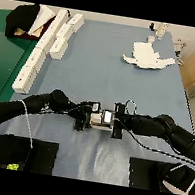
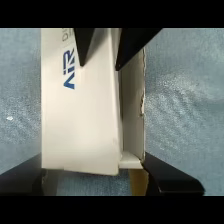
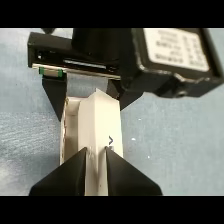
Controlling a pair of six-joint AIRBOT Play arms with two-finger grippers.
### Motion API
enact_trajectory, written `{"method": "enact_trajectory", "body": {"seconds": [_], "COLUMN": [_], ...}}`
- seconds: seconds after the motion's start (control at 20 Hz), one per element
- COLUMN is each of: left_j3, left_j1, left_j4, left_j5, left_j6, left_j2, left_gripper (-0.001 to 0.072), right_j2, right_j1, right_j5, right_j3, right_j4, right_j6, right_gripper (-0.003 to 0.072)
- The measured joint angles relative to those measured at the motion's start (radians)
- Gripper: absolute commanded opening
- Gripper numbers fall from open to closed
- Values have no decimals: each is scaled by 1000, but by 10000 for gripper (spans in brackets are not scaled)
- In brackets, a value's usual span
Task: Fold the box.
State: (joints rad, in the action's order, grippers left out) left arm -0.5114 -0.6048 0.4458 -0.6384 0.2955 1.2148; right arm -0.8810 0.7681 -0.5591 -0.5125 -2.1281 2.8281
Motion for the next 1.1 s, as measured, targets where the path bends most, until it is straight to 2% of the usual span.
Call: {"method": "enact_trajectory", "body": {"seconds": [0.45,0.5,0.55,0.6,0.95,1.1], "left_j3": [0,0,0,0,0,0], "left_j1": [0,0,0,0,0,0], "left_j4": [3,3,3,0,-1,-1], "left_j5": [-2,-2,-2,-2,-1,0], "left_j6": [5,4,4,0,-1,-1], "left_j2": [0,0,0,0,0,0], "left_gripper": [487,488,487,488,488,488], "right_j2": [-16,-17,-16,-17,20,70], "right_j1": [35,37,39,40,42,42], "right_j5": [-14,-14,-14,-17,-18,-19], "right_j3": [1,1,1,1,1,2], "right_j4": [-2,-2,-2,-3,2,4], "right_j6": [-1,-1,-1,-1,-5,-85], "right_gripper": [161,180,271,317,323,310]}}
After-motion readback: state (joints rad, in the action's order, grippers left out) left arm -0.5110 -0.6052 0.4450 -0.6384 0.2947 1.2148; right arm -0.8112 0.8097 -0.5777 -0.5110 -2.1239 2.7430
